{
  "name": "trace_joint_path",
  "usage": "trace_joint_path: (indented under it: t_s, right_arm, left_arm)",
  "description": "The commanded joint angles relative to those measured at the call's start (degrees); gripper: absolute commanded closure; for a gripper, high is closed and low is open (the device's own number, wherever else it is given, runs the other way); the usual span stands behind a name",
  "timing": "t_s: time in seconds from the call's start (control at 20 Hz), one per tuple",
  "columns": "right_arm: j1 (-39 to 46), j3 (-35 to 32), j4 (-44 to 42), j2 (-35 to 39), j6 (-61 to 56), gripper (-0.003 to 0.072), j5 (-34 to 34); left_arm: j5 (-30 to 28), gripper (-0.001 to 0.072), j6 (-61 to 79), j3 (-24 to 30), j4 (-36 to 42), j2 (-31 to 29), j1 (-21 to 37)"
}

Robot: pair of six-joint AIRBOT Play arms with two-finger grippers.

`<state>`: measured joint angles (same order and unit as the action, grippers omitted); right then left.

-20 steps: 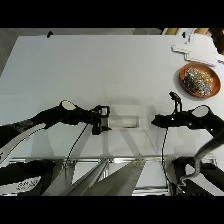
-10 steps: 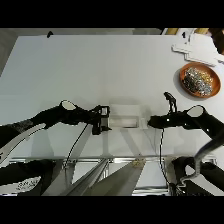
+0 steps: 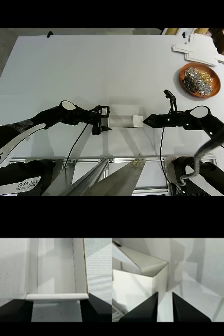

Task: Fold the box and place the chain.

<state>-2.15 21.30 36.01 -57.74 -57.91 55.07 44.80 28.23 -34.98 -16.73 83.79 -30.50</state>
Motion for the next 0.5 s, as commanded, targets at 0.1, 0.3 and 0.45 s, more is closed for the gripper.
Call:
trace_joint_path:
  t_s: [0.1, 0.3, 0.45]
  right_arm:
    - [-0.04, 0.02, -4.46, 0.28, 2.71, 0.0396, 2.58]
    - [-0.04, 0.02, -4.61, 0.28, 2.95, 0.0386, 2.80]
    - [-0.07, 0.02, -4.59, 0.28, 2.93, 0.0385, 2.73]
  left_arm:
    - [0.00, 0.0662, 0.02, 0.00, -0.02, -0.02, 0.04]
    - [0.00, 0.0662, 0.02, 0.00, -0.02, -0.02, 0.04]
    - [0.00, 0.0662, 0.02, 0.00, -0.02, -0.02, 0.04]
